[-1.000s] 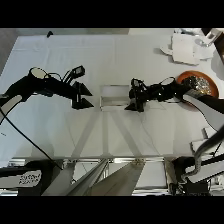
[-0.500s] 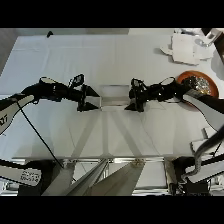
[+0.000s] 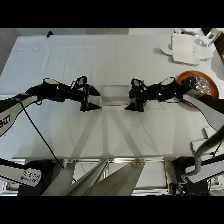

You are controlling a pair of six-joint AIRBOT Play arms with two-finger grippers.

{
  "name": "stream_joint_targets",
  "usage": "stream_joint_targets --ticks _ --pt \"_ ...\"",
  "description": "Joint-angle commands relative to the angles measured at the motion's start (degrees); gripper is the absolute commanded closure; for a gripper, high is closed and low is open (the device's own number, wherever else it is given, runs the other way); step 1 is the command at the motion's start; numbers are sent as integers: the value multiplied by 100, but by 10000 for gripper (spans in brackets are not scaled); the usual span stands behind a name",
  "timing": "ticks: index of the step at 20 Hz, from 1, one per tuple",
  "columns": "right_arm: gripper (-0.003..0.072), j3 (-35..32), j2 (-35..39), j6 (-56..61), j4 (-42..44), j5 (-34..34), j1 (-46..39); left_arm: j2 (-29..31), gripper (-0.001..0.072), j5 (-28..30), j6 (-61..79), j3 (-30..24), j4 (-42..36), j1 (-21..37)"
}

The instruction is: Fold the box and place the chain.

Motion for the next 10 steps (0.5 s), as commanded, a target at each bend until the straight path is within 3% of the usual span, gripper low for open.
stream_joint_targets --ticks 1,10 --pt "166 4 -2 0 0 2 0 17 12 157 7 4 44 -118" --pt "166 2 -2 0 0 2 0 55 15 868 -479 48 284 -455"
